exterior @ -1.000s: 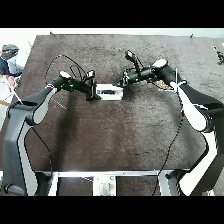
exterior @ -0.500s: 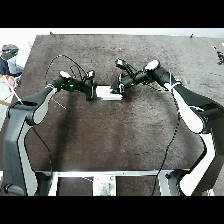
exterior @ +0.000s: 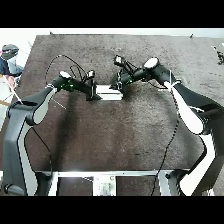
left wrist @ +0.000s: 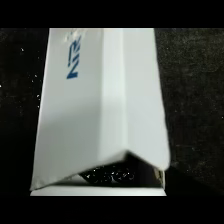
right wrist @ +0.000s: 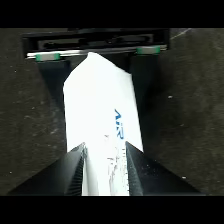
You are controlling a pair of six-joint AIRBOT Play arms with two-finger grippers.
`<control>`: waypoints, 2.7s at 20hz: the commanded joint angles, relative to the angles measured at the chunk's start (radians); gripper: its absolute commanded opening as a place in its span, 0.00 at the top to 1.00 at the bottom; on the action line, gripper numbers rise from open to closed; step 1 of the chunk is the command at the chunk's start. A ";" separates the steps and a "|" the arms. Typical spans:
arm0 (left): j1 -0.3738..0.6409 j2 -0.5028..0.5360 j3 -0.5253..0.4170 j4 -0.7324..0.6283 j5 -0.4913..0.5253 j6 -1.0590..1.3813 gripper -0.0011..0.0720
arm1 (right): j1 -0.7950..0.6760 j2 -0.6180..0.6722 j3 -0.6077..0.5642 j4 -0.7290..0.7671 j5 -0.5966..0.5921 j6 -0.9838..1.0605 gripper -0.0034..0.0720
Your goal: Fold the box and place the chain.
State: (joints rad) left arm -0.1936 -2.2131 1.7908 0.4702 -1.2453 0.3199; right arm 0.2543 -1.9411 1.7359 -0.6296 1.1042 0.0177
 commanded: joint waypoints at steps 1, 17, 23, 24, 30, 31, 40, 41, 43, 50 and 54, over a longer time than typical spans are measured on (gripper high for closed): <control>0.000 0.000 0.000 0.001 0.000 0.001 0.66 | 0.000 0.000 0.009 -0.008 -0.020 0.000 0.69; 0.000 0.000 0.000 0.001 0.000 0.001 0.66 | 0.020 -0.002 -0.021 -0.112 0.073 0.005 0.69; 0.000 0.000 0.000 0.001 0.000 0.001 0.66 | 0.020 -0.007 -0.024 -0.116 0.127 0.006 0.69; 0.000 0.000 0.000 0.001 0.000 0.001 0.66 | 0.020 -0.011 -0.024 -0.116 0.130 0.015 0.68; 0.000 0.000 0.000 0.001 0.000 0.001 0.66 | 0.011 -0.011 -0.020 -0.081 0.129 0.031 0.59; 0.000 0.000 0.000 0.001 0.000 0.001 0.66 | 0.005 -0.010 -0.020 -0.044 0.128 0.030 0.59; 0.000 0.000 0.000 0.001 0.000 0.001 0.66 | -0.032 -0.024 -0.023 0.150 0.131 0.034 0.94; 0.000 0.000 0.000 0.001 0.000 0.001 0.66 | -0.032 -0.032 -0.023 0.140 0.131 0.056 0.94; 0.000 0.000 0.000 0.001 0.000 0.001 0.66 | -0.032 -0.052 -0.023 0.120 0.150 0.089 0.94; 0.000 0.000 0.000 0.001 0.000 0.001 0.66 | -0.031 -0.106 -0.023 -0.006 0.172 0.157 0.94; 0.000 0.000 0.000 0.001 0.000 0.001 0.66 | -0.032 -0.102 -0.021 0.011 0.149 0.166 0.94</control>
State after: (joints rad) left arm -0.1936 -2.2131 1.7905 0.4717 -1.2449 0.3244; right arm 0.2226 -2.0403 1.7153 -0.6018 1.2686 0.1680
